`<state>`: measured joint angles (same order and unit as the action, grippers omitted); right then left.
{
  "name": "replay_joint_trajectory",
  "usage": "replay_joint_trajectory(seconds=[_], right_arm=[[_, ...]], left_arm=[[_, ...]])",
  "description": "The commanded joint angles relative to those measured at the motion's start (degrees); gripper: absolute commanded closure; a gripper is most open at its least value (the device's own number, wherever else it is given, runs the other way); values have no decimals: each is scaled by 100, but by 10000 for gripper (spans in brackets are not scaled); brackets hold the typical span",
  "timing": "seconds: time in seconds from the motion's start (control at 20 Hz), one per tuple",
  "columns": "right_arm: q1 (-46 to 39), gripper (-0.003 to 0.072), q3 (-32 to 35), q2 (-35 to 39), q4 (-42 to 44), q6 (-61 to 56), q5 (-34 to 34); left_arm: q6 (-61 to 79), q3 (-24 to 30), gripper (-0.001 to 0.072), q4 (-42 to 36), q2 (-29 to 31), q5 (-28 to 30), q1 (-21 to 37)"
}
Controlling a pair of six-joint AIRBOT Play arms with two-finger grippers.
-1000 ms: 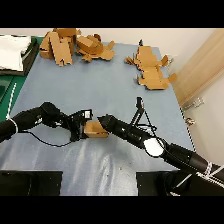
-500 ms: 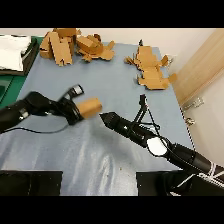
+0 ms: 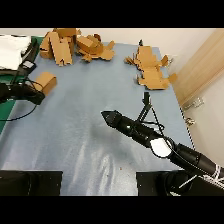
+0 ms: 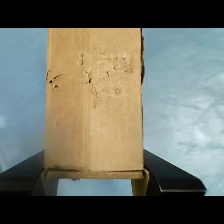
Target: Fold the box.
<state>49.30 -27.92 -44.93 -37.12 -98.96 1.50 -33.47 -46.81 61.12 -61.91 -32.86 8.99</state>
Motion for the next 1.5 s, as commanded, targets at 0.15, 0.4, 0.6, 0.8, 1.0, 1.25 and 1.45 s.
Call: replay_joint_trajectory(seconds=[0.15,0.4,0.6,0.8,1.0,1.25,1.45], right_arm=[[-4,683,2,13,-63,-2,0],[-4,683,2,46,-61,-4,-57],[-4,683,2,96,-63,-2,31],[-4,683,2,96,-114,0,96],[-4,683,2,96,-142,-2,68],[-4,682,2,103,-153,0,17],[-4,682,2,101,-417,-2,9]], left_arm=[[-107,-7,331,151,-573,199,695],[-581,-7,331,149,-817,782,1032],[-828,-2,17,55,-848,570,1110],[-1178,-2,18,-131,-846,85,1110],[-1768,-52,18,-105,-638,-219,1110],[-1895,-492,18,326,50,-380,1534],[-2653,-807,18,-155,428,-1305,1823]])
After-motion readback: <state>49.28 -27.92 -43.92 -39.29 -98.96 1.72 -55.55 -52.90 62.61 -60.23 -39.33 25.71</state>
